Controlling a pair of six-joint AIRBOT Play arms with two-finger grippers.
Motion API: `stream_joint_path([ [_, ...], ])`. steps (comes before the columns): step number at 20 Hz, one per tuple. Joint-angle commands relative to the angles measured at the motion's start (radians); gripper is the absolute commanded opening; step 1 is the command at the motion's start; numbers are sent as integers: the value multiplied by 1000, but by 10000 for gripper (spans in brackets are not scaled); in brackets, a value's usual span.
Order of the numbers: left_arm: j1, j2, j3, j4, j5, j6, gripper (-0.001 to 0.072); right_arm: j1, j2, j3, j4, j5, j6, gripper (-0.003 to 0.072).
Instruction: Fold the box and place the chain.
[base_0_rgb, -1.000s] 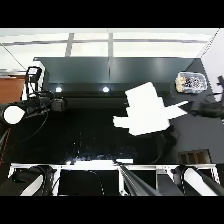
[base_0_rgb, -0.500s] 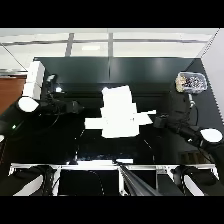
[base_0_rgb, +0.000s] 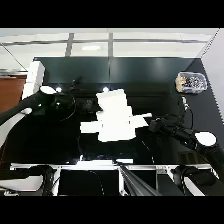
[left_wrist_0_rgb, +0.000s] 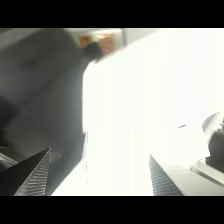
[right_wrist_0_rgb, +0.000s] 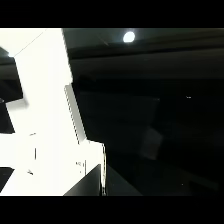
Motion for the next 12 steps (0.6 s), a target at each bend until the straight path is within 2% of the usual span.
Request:
stream_joint_path([
  [1,-24,-161,126,-49,-173,104,716,5,1,0,1,2,0,10],
  [4,-45,-251,208,-23,-369,179,704,5,1,0,-3,2,0,10],
  [6,-53,-264,241,95,-381,196,673,5,0,0,-3,2,0,10],
  [8,-56,-264,264,150,-378,204,498,5,1,0,-7,2,0,10],
  [9,-56,-264,273,151,-385,224,455,5,1,0,-19,2,0,10],
  [12,-59,-266,276,111,-396,285,441,5,1,0,-47,2,0,10],
])
